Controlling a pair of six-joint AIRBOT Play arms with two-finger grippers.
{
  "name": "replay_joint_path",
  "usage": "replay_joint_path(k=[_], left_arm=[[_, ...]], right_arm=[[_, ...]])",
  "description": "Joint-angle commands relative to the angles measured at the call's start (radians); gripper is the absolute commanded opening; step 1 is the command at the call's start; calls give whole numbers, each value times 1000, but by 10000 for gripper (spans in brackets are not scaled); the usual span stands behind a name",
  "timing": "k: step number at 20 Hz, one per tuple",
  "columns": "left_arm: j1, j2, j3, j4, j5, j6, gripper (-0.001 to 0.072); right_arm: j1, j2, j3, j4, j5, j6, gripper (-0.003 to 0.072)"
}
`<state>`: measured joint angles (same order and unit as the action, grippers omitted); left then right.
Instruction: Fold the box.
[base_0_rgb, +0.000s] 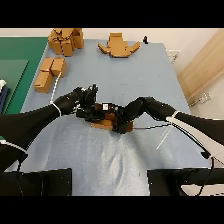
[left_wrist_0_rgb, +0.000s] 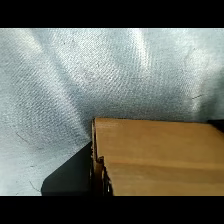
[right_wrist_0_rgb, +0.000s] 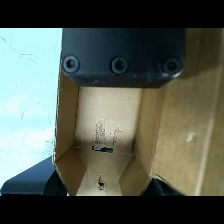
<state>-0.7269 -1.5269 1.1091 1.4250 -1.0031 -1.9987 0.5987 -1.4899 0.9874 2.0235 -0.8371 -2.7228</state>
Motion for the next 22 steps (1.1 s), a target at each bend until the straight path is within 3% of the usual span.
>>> replay_joint_path(k=[1,6,13,20,21,22], left_arm=[[-17,-1,0,71,-11,-70,33],[-59,-1,0,269,-118,-196,33],[-59,-1,0,269,-119,-197,35],[-58,3,32,151,-66,-103,40],[-58,8,36,137,-53,-100,189],[-56,16,36,114,-35,-82,383]], right_arm=[[0,0,0,0,-2,0,508],[0,0,0,0,-2,0,508],[0,0,0,0,-2,0,508],[0,0,0,0,-3,0,508],[0,0,0,0,-3,0,508],[0,0,0,0,-3,0,508]])
